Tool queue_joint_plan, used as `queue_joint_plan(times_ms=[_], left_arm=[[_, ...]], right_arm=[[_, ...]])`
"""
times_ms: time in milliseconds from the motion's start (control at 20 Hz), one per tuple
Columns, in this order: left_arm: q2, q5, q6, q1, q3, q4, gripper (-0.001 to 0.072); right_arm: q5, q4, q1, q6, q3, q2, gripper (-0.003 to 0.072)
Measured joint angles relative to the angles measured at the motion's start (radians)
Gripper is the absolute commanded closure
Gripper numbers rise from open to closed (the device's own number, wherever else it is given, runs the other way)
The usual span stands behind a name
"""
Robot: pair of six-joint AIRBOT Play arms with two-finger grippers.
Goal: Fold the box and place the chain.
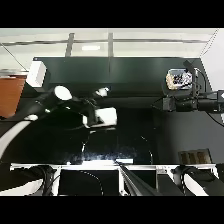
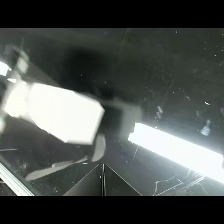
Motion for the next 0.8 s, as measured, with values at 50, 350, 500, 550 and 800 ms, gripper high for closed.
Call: queue_joint_plan(times_ms=[50,350,500,550,800], left_arm=[[0.018,-0.036,-0.034,0.061,0.001,0.031,0.0523],[0.085,-0.090,-0.253,0.510,0.001,0.209,0.0523],[0.092,-0.016,-0.342,0.711,0.004,0.251,0.0463],[0.093,0.021,-0.367,0.767,0.006,0.263,0.0464],[0.049,0.208,-0.427,0.900,0.058,0.278,0.0464]], right_arm=[[-0.005,0.001,0.000,0.000,0.000,0.000,0.0672],[-0.020,0.000,0.000,0.000,0.000,0.000,0.0672],[-0.027,0.001,0.000,0.000,0.000,0.000,0.0672],[-0.027,0.001,0.000,0.001,0.000,0.000,0.0672],[-0.037,0.000,0.000,0.013,0.000,0.000,0.0671]])
